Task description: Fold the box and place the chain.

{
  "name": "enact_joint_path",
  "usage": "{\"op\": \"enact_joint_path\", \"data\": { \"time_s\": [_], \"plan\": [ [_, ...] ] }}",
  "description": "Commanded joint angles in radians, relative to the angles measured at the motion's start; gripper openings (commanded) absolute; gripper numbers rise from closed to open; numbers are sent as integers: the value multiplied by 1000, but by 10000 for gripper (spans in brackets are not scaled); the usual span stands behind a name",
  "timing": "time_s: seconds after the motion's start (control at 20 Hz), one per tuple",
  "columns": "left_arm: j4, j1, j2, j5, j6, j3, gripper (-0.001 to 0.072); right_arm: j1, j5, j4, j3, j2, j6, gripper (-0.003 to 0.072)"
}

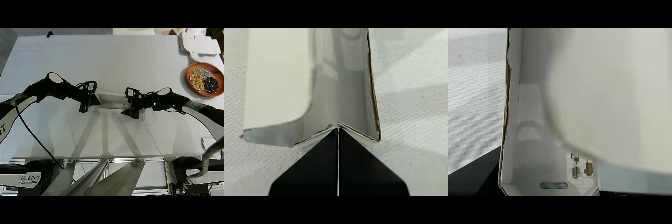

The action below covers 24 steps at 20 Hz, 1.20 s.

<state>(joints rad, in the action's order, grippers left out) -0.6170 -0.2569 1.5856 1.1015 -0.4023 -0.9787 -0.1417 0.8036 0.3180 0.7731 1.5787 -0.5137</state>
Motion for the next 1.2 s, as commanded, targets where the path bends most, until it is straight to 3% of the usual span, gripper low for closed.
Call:
{"op": "enact_joint_path", "data": {
  "time_s": [0.0, 0.35, 0.6, 0.85, 1.15],
  "plan": [
    [-1, 0, -14, 14, 2, 0, 10, 0, 0, 0, 1, 0, 0, 435],
    [-10, 2, -157, 68, 31, 0, 10, 0, 0, 0, 1, 0, 0, 435],
    [-183, 27, -277, 71, 186, 0, 6, 0, 0, 0, 1, 0, 0, 435],
    [-286, 159, -367, -22, 648, 0, 6, 0, 0, 0, 1, 0, 0, 435],
    [-352, 283, -344, -108, 1256, 27, 6, 0, 0, 0, 1, 0, 0, 435]
  ]
}}
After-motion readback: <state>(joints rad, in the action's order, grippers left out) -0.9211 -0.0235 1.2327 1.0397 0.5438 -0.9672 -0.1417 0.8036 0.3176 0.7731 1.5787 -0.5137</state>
